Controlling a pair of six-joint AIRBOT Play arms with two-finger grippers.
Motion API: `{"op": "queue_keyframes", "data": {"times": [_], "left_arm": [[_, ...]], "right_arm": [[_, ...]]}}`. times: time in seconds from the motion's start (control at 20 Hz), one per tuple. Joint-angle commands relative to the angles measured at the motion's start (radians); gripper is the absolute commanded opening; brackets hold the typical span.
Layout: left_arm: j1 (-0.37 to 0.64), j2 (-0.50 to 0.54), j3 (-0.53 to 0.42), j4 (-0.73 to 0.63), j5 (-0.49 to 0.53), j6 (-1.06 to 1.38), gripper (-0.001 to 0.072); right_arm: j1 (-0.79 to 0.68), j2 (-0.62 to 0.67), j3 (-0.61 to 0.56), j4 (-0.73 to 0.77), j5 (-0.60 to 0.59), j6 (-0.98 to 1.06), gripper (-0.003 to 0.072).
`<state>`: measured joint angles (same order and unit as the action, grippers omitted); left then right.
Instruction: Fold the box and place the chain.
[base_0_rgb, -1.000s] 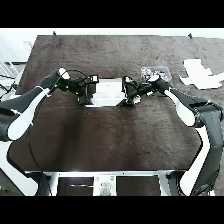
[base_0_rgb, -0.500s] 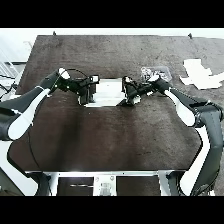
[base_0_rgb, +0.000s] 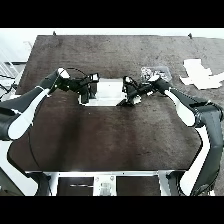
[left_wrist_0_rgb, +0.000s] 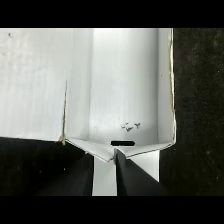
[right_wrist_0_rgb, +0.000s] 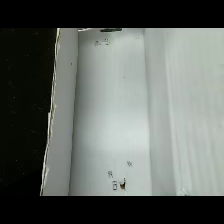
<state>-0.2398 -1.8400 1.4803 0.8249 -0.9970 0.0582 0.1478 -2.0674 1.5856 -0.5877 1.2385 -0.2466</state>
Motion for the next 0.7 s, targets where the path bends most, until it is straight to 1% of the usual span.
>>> {"op": "queue_keyframes", "data": {"times": [0.0,0.25,0.45,0.55,0.65], "left_arm": [[-0.001,-0.001,0.000,-0.017,-0.012,0.003,0.0199],[-0.001,-0.001,0.000,0.061,-0.017,0.003,0.0200],[-0.001,-0.003,0.000,0.011,-0.023,0.036,0.0200],[-0.001,-0.022,0.000,-0.040,-0.054,0.063,0.0200],[-0.003,-0.038,0.000,-0.060,-0.062,0.074,0.0200]], "right_arm": [[0.000,0.000,0.001,0.000,0.001,0.000,0.0586],[0.000,0.000,0.001,0.000,0.001,0.000,0.0586],[0.000,0.000,0.001,0.000,0.001,0.000,0.0586],[0.000,0.000,0.001,0.000,0.001,0.000,0.0586],[0.000,0.000,0.001,0.000,0.001,0.000,0.0586]]}}
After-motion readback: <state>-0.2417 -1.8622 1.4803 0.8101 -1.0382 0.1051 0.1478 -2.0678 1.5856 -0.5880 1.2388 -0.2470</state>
